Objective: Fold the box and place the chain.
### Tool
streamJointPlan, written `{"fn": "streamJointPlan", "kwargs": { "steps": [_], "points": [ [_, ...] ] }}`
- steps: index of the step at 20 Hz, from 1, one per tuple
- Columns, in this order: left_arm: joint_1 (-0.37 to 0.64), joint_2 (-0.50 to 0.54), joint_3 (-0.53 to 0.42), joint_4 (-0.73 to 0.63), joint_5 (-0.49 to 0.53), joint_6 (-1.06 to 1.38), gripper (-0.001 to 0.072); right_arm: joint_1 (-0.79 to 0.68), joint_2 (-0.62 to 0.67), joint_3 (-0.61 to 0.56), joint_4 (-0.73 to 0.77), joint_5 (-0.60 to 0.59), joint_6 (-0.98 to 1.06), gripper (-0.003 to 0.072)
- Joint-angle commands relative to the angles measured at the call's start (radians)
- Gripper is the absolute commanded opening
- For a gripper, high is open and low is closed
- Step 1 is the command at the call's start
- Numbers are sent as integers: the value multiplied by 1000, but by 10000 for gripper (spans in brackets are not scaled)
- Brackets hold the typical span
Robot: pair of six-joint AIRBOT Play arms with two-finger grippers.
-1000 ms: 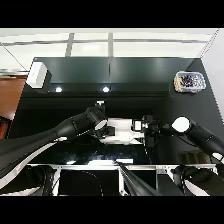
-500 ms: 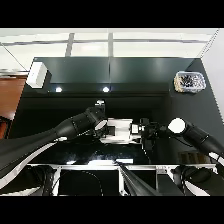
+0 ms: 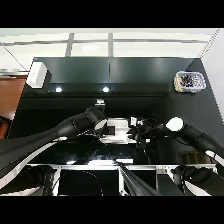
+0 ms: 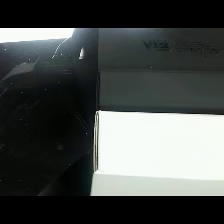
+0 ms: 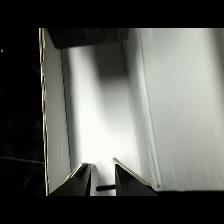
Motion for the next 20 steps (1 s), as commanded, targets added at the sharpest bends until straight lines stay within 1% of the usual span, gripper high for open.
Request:
{"fn": "streamJointPlan", "kwargs": {
  "steps": [1, 8, 9, 10, 11, 12, 15, 17, 18, 20],
  "points": [
    [0, 0, 0, -1, 1, 0, 25, 15, -29, -1, 66, -14, 5, 168],
    [1, 0, 0, -1, 1, 0, 25, 16, -38, -1, 45, -22, 6, 171],
    [1, 0, 0, -1, 1, 0, 25, 16, -39, -1, 46, -23, 15, 325],
    [1, 0, 0, -1, 1, 0, 25, 16, -39, -1, 45, -26, 31, 448],
    [0, 0, 0, -1, 1, 0, 25, 16, -38, -1, 43, -26, 34, 428],
    [0, 0, 0, -1, 1, 0, 25, 16, -38, -1, 44, -26, 34, 326],
    [0, 0, 0, -1, 1, 0, 25, 16, -38, -1, 44, -29, 35, 324],
    [1, 0, 0, -1, 1, 0, 25, 16, -38, -1, 44, -31, 35, 158],
    [0, 0, 0, -1, 1, 0, 25, 15, -37, -1, 44, -38, 37, 117],
    [0, 0, 0, -1, 1, 0, 25, 0, -15, 0, 35, -54, 97, 115]
  ]
}}
